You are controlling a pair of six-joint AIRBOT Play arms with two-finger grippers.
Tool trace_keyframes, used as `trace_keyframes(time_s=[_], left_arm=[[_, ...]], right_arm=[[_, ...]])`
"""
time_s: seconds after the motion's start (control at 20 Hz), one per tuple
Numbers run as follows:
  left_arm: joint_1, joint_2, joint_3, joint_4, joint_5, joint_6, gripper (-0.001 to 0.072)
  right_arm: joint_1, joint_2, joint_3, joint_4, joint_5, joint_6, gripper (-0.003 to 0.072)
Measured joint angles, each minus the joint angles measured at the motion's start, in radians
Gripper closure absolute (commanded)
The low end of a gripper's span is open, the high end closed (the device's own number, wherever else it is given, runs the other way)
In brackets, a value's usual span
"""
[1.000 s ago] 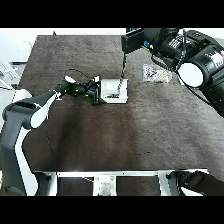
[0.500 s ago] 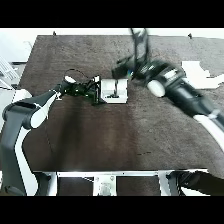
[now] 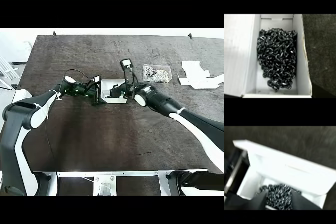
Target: Fold the box and place the chain.
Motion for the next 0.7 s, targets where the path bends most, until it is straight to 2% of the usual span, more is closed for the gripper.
trace_keyframes(time_s=[0.05,0.1,0.15,0.3,0.35,0.45,0.6,0.7], left_arm=[[0.0,0.0,0.0,0.0,0.0,0.0,0.035],[0.0,0.0,0.0,0.0,0.0,0.0,0.035],[0.0,0.0,0.0,0.0,0.0,0.0,0.035],[0.0,0.0,0.0,0.0,0.0,0.0,0.035],[0.0,0.0,0.0,0.0,0.0,0.0,0.035],[0.001,0.0,0.0,0.0,0.0,0.0,0.035],[0.001,0.0,0.0,0.0,0.0,0.0,0.035],[0.001,0.0,0.0,0.0,0.0,0.0,0.035]], right_arm=[[-0.015,0.037,0.0,-0.003,0.014,-0.01,0.0241],[-0.031,0.075,0.0,-0.011,0.029,-0.029,0.0369],[-0.051,0.116,-0.002,-0.018,0.046,-0.062,0.0575],[-0.148,0.178,-0.006,-0.008,0.073,-0.204,0.0576],[-0.192,0.178,-0.001,0.045,0.08,-0.29,0.0576],[-0.282,0.149,0.024,0.255,0.102,-0.54,0.0576],[-0.404,0.053,0.104,0.663,0.24,-0.97,0.0553],[-0.45,-0.024,0.17,0.853,0.328,-1.17,0.0555]])
